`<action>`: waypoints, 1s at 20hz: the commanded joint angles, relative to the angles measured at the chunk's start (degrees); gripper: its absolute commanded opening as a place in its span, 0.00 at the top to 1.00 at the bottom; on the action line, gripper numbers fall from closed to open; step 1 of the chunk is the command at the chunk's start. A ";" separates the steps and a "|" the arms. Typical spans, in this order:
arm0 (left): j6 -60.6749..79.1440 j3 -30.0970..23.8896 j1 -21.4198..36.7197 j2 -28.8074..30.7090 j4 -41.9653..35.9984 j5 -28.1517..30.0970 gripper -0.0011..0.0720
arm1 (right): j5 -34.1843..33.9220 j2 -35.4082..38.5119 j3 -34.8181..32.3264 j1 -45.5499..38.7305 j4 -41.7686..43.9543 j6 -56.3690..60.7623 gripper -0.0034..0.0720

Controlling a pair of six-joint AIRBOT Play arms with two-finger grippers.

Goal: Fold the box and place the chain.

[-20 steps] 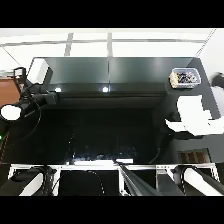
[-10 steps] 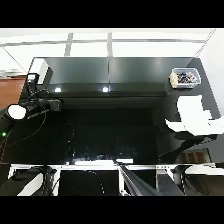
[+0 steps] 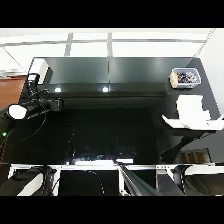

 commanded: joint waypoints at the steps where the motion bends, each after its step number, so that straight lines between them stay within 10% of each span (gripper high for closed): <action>1: 0.00 0.02 -0.02 0.00 0.00 0.04 0.02 | 4.63 0.70 0.39 1.64 3.76 -0.57 0.88; 5: 0.00 0.02 -0.02 0.00 0.00 0.02 0.02 | 8.37 5.35 -2.67 4.72 17.64 0.68 0.93; 14: -0.02 0.02 -0.02 -0.02 -0.04 -2.19 0.02 | -0.07 29.90 -32.81 16.26 31.54 -1.90 0.93; 20: 0.04 0.02 -0.52 -0.24 -5.20 -3.23 0.02 | -20.74 41.07 -51.93 34.88 55.08 -7.17 0.93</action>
